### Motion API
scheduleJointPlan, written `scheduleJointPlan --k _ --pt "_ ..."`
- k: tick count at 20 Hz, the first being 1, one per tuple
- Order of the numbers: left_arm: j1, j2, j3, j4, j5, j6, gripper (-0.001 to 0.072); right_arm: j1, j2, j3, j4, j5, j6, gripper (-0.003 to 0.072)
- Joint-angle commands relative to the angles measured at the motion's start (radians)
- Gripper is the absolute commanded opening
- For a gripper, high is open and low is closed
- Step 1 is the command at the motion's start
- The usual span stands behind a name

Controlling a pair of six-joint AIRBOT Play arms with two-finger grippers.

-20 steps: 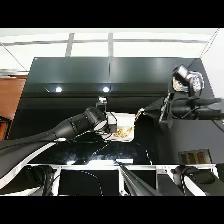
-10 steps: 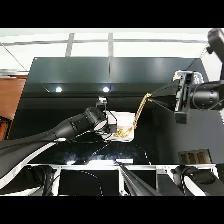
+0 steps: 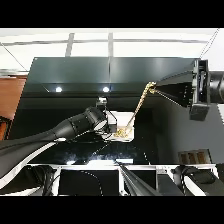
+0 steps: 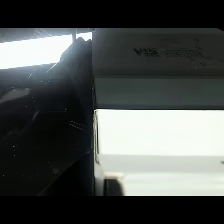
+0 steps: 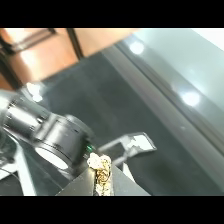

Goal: Fold the box and place the chain.

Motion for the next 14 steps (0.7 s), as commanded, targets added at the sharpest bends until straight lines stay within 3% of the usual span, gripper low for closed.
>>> scheduleJointPlan --k 1,9,12,14 --pt "0.000 0.000 0.000 0.000 0.000 0.000 0.0030 0.006 -0.019 -0.019 0.055 0.022 0.058 0.0009" --pt "0.000 0.000 0.000 0.000 0.000 0.000 0.0030 0.171 -0.080 -0.445 0.021 -0.196 0.066 0.0010" --pt "0.000 0.000 0.000 0.000 0.000 0.000 0.0030 0.190 -0.094 -0.523 -0.045 -0.319 0.090 0.0010" --pt "0.000 0.000 0.000 0.000 -0.002 0.000 0.0030 0.190 -0.102 -0.524 -0.081 -0.321 0.108 0.0011"
